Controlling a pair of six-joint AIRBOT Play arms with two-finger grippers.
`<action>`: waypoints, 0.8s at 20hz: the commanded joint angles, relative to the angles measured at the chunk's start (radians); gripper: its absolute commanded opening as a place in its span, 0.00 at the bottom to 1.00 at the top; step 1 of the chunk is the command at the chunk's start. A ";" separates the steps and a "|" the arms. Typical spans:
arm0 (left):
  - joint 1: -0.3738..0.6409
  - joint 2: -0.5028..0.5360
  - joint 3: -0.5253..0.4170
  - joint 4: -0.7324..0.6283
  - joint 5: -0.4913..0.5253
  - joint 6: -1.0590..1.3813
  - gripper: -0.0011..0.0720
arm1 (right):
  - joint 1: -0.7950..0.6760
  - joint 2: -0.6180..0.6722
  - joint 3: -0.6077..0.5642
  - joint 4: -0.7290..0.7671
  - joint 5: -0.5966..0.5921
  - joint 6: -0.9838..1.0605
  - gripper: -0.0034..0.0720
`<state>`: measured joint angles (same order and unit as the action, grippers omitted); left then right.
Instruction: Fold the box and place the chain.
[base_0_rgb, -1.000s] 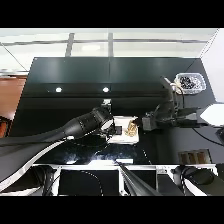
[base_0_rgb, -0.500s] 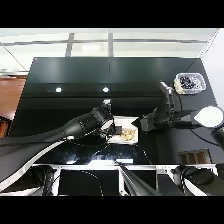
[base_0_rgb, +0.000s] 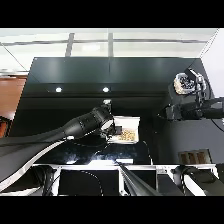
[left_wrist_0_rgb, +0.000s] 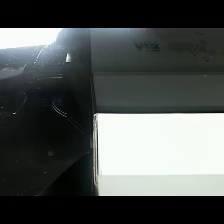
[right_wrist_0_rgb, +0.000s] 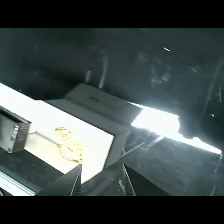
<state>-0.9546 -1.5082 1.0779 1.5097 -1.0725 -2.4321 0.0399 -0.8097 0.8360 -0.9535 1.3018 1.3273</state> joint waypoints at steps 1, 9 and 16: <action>0.001 0.000 0.001 -0.005 0.003 -0.001 0.06 | -0.032 0.001 0.008 -0.024 0.040 0.000 0.47; 0.010 0.138 0.001 -0.031 -0.015 0.109 0.73 | -0.032 0.001 0.008 -0.024 0.063 0.000 0.47; 0.143 0.456 -0.111 0.114 -0.226 0.417 0.72 | -0.032 0.001 0.008 -0.049 0.061 0.000 0.47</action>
